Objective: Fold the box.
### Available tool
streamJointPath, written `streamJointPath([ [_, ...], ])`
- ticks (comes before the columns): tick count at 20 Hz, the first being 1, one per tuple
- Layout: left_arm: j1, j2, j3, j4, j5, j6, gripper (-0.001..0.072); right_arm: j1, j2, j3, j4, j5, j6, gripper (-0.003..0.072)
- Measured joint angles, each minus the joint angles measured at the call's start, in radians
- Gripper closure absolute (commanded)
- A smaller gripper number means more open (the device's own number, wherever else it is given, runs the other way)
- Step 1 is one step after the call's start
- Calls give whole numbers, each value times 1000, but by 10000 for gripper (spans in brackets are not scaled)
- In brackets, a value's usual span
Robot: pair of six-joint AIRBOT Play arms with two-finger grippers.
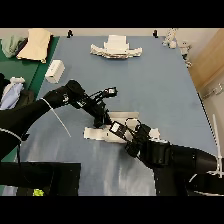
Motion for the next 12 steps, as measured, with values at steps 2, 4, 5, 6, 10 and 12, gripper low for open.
streamJointPath([
  [2, 0, 0, 0, 0, 0, 0, 694, 0, 22, 3, -14, -7, 52, 22],
  [4, 0, 0, 0, 0, 0, 0, 694, -1, 35, 5, -21, -18, 96, 21],
  [5, 0, 0, 0, 0, 0, 0, 694, -1, 39, 5, -23, -21, 111, 21],
  [6, 0, 0, 0, 0, 0, 0, 694, -1, 42, 5, -26, -23, 123, 20],
  [10, 0, 0, 0, 0, 0, 0, 694, -1, 48, 6, -29, -51, 148, -34],
  [12, 0, 0, 0, 0, 0, 0, 694, -9, 56, 6, -28, -57, 149, -34],
])
